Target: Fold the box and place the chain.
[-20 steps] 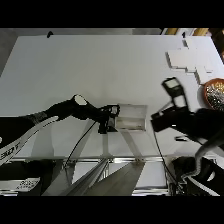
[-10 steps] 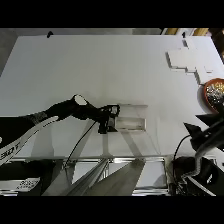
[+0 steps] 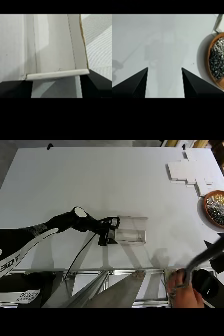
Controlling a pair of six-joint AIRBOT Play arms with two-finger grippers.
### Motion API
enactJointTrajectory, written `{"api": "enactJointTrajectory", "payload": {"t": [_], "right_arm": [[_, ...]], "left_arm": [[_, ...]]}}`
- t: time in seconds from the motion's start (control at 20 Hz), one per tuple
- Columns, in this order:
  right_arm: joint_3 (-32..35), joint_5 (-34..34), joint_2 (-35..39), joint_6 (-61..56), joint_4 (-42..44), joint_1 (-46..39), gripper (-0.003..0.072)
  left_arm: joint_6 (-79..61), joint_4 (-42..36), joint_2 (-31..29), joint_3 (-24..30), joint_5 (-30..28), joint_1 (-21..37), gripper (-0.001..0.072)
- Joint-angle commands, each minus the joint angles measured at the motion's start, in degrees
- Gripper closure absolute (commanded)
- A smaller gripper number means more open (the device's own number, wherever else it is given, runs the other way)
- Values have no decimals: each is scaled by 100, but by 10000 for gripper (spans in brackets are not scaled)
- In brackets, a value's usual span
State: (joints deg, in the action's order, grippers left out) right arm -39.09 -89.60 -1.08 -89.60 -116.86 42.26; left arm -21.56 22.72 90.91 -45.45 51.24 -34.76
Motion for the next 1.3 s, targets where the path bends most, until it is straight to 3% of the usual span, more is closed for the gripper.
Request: {"api": "enactJointTrajectory", "payload": {"t": [0.0,0.4,0.6,0.8,0.95,1.1,1.25], "right_arm": [[125,505,83,192,-382,4,220],[420,848,83,-490,-1097,4,224],[922,1606,81,-680,-1718,4,226],[1530,1762,81,-2551,-2573,4,227],[1600,2065,-164,-3034,-2964,-35,252],[1600,2686,-962,-3268,-3036,-822,251],[1576,4332,-1963,-3598,-2848,-2699,251]], "left_arm": [[0,2,-4,-4,-2,4,675],[0,2,-4,-4,-2,4,675],[0,2,-4,-4,-2,4,675],[0,2,-4,-4,-2,4,675],[0,2,-2,-4,-2,4,675],[0,2,-2,-4,-2,2,675],[0,2,-2,-4,-2,4,675]]}}
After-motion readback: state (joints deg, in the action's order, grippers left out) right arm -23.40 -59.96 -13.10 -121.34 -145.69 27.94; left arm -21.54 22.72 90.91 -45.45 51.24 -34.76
